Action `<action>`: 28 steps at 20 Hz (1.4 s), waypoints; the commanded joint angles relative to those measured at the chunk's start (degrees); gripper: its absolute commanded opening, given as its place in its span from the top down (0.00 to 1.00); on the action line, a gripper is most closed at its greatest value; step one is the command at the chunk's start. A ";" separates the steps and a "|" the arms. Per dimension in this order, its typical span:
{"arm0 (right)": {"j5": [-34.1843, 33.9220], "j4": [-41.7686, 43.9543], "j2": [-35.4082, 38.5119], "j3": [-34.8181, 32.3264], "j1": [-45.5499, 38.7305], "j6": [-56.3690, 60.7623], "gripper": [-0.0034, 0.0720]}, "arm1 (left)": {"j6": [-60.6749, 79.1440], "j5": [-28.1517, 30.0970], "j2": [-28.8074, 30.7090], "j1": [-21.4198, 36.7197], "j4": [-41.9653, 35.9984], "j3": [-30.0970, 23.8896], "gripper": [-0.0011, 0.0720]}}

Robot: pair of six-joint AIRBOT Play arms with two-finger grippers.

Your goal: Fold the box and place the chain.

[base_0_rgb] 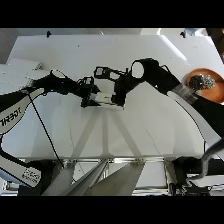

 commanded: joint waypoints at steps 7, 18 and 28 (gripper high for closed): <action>1.11 17.05 0.31 -1.70 -3.19 10.99 0.94 | -0.15 -0.20 0.02 0.02 0.02 0.04 0.31; -20.06 46.75 -0.33 -21.99 -6.80 7.96 0.94 | -0.15 -0.20 0.02 0.02 0.02 0.04 0.31; -23.30 53.20 -0.57 -25.86 -6.73 3.28 0.94 | -0.15 -0.20 0.02 0.02 0.02 0.04 0.31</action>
